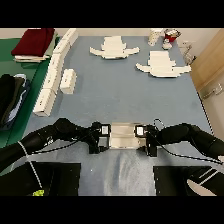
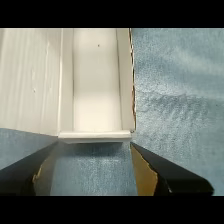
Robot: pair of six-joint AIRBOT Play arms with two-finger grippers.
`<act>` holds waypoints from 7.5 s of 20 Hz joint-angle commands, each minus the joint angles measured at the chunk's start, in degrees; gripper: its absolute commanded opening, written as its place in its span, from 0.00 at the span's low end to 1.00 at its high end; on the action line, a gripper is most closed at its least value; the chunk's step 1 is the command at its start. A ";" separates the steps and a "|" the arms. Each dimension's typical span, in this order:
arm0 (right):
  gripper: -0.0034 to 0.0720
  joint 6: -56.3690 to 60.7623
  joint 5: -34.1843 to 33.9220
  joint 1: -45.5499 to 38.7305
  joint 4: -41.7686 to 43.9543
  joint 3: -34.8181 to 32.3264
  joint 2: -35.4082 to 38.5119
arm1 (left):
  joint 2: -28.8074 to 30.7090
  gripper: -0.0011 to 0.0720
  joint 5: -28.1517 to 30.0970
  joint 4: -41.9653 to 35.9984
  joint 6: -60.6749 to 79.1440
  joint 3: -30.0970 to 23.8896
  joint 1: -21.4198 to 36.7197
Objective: Fold the box.
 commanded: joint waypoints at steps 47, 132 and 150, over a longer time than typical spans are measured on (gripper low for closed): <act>0.65 0.02 0.00 0.00 -0.13 0.02 0.04 | -8.74 0.46 4.15 -3.23 2.21 2.60 -4.81; 0.71 23.63 -6.60 4.79 -17.79 3.19 11.54 | -8.74 0.46 4.15 -3.26 2.19 2.60 -4.81; 0.83 20.41 -2.58 7.28 -8.76 3.19 6.27 | -8.74 0.46 4.15 -3.23 2.21 2.60 -4.81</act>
